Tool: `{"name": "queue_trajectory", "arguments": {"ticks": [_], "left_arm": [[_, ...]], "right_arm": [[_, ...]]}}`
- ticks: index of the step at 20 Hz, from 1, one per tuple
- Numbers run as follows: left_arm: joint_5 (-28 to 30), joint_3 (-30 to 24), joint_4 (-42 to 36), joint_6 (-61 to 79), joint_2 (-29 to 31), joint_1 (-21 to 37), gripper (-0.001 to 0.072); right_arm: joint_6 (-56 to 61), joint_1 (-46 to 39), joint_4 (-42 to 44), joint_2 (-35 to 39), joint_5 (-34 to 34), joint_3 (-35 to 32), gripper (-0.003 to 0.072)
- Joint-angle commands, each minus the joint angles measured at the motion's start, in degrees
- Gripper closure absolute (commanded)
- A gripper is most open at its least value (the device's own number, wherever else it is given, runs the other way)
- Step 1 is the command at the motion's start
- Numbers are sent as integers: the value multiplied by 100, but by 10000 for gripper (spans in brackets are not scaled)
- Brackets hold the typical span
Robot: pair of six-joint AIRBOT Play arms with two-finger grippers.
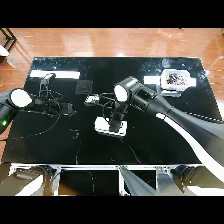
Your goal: Fold the box and place the chain.
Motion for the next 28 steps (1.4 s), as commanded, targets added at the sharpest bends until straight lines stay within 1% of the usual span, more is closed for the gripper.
{"name": "queue_trajectory", "arguments": {"ticks": [1,2,9,13,19,23,25,28], "left_arm": [[7,-2,0,2,0,4,83],[7,-2,0,2,0,4,83],[7,-2,0,2,0,4,83],[7,-2,0,2,0,4,83],[20,-2,2,2,0,4,83],[17,-2,0,2,0,4,84],[24,-2,0,2,0,4,83],[33,-2,0,2,0,4,83]], "right_arm": [[59,11,20,-4,-31,-2,278],[79,11,20,-4,-42,0,260],[83,11,26,-7,-48,-2,262],[83,11,181,-59,-46,-7,262],[85,166,168,-87,-160,-90,262],[175,175,105,-81,-85,-87,261],[267,173,94,-2,-2,-68,261],[452,125,59,350,72,-66,260]]}}
